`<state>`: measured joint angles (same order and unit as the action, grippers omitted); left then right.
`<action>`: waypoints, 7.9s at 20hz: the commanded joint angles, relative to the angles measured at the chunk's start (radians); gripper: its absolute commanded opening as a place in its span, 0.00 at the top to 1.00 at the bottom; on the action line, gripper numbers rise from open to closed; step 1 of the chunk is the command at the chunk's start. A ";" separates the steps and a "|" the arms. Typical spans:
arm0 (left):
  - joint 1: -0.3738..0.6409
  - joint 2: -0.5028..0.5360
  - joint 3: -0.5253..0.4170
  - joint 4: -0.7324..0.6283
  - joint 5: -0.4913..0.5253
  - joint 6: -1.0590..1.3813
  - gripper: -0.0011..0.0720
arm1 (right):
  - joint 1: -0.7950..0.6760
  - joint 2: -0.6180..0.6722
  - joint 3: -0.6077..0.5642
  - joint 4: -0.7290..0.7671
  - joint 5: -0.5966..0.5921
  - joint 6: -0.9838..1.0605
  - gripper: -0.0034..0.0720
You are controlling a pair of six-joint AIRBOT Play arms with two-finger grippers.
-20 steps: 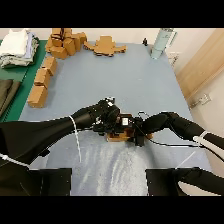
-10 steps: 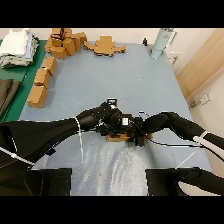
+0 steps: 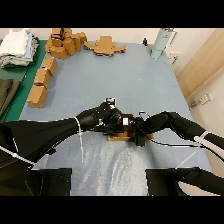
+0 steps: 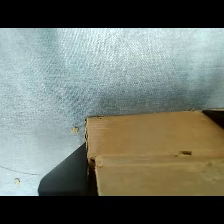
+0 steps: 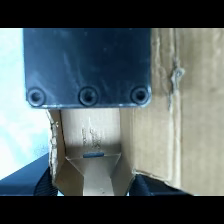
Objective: Fold the box.
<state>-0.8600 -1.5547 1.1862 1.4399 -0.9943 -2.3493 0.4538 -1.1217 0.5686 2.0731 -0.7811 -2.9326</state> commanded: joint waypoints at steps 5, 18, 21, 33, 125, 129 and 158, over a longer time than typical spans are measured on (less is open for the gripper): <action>0.001 0.000 0.027 -0.004 -0.095 0.008 0.53 | 0.001 -0.001 -0.001 0.002 0.002 0.000 0.28; 0.160 0.003 0.142 -0.244 -0.305 0.195 0.32 | 0.001 -0.001 -0.001 0.002 0.002 0.000 0.28; 0.248 0.003 0.167 -0.383 -0.338 0.310 0.32 | 0.001 -0.001 -0.001 0.002 0.002 0.000 0.28; 0.580 0.002 0.168 -0.410 -0.456 0.942 0.97 | 0.001 -0.001 0.000 0.002 0.002 0.000 0.28; 0.292 0.234 -0.552 -1.050 0.442 2.568 0.17 | 0.001 -0.001 -0.001 0.002 0.002 0.000 0.28; 0.292 0.234 -0.552 -1.050 0.442 2.568 0.17 | 0.001 -0.001 -0.001 0.002 0.002 0.000 0.28; 0.292 0.234 -0.552 -1.050 0.442 2.568 0.17 | 0.000 0.040 0.000 -0.030 -0.051 0.003 0.00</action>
<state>-0.5678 -1.3209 0.6334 0.3904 -0.5541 0.2180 0.4549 -1.1004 0.5674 2.0632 -0.8165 -2.9311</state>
